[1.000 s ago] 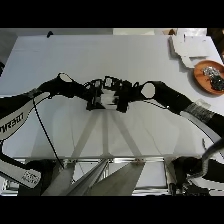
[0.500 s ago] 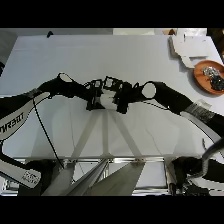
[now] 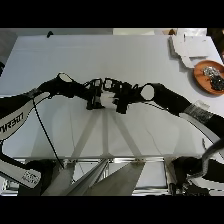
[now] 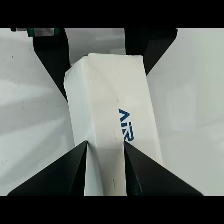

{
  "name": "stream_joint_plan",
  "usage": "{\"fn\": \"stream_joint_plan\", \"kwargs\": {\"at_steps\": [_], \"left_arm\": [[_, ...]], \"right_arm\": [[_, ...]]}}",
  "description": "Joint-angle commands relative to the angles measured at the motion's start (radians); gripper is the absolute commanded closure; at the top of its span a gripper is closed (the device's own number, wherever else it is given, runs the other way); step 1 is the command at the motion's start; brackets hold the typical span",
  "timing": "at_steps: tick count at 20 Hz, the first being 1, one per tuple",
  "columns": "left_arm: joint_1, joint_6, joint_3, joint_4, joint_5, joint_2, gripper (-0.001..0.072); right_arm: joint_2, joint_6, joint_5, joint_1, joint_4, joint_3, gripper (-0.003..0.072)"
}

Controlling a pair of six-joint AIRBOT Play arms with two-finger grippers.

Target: Fold the box and place the chain.

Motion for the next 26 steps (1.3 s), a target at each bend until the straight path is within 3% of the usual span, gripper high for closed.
{"fn": "stream_joint_plan", "kwargs": {"at_steps": [1, 10, 12, 17, 18, 20, 25, 26], "left_arm": [[0.0, 0.003, 0.0, 0.002, -0.005, 0.0, 0.0375], [0.0, 0.003, 0.0, 0.002, -0.005, 0.0, 0.0375], [0.0, 0.003, 0.0, 0.002, -0.005, 0.0, 0.0375], [0.0, 0.003, 0.0, 0.002, -0.005, 0.0, 0.0375], [0.0, 0.003, 0.0, 0.002, -0.005, 0.0, 0.0375], [0.0, 0.003, 0.0, 0.002, -0.005, 0.0, 0.0375], [0.0, 0.003, 0.0, 0.002, -0.005, 0.0, 0.0375], [0.0, 0.003, 0.0, 0.002, -0.005, 0.0, 0.0375]], "right_arm": [[0.007, 0.003, -0.024, 0.025, -0.004, 0.0, 0.0466], [0.041, 0.007, -0.063, 0.038, -0.066, -0.001, 0.0475], [0.032, 0.007, -0.065, 0.037, -0.067, -0.001, 0.0636], [0.021, 0.012, -0.07, 0.037, -0.066, -0.011, 0.0627], [0.021, 0.026, -0.071, 0.037, -0.066, -0.014, 0.0622], [0.021, 0.06, -0.07, 0.037, -0.066, -0.018, 0.0457], [0.021, 0.06, -0.069, 0.037, -0.065, -0.02, 0.0434], [0.025, 0.06, -0.07, 0.037, -0.066, -0.02, 0.0343]]}}
